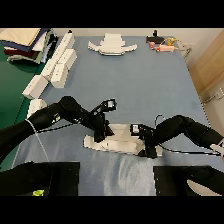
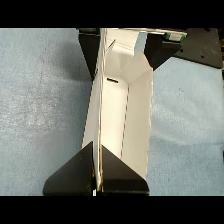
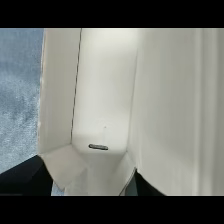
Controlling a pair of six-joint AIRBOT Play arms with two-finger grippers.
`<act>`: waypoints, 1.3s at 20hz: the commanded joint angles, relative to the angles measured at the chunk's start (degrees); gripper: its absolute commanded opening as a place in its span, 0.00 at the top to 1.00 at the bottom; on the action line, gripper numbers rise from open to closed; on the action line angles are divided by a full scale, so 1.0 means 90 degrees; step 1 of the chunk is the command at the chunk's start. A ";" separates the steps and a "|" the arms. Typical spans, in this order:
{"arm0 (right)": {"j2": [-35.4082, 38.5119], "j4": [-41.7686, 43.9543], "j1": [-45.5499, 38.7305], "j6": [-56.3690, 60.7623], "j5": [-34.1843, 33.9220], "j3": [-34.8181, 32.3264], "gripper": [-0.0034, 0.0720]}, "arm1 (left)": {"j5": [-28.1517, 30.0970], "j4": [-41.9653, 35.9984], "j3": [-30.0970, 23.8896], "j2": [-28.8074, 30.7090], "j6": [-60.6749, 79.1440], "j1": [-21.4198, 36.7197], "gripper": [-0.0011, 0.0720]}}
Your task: Fold the box.
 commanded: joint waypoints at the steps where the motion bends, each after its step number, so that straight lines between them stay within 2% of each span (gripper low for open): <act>1: -0.0007 0.0117 0.0007 0.0005 0.0270 -0.0002 0.01 | 0.0007 -0.0002 0.0002 -0.0002 -0.0012 -0.0002 0.97; 8: -0.0007 0.0374 0.0022 -0.0002 0.0755 -0.0002 0.01 | 0.0007 -0.0002 0.0002 -0.0002 -0.0012 -0.0002 0.97; 14: 0.0012 0.0250 0.0027 -0.0002 0.0593 -0.0005 0.01 | 0.0007 -0.0002 0.0002 -0.0002 -0.0012 -0.0002 0.97; 20: 0.0406 0.0063 0.0114 0.0000 0.0595 -0.0012 0.03 | 0.0007 -0.0002 0.0002 -0.0002 -0.0012 -0.0002 0.97; 23: 0.0636 0.0126 0.0121 0.0000 0.0685 -0.0299 0.03 | 0.0007 -0.0002 0.0000 -0.0002 -0.0012 -0.0002 0.97; 26: 0.0906 0.0291 0.0129 -0.0002 0.1124 -0.0670 0.03 | 0.0007 -0.0002 0.0000 -0.0002 -0.0012 -0.0002 0.97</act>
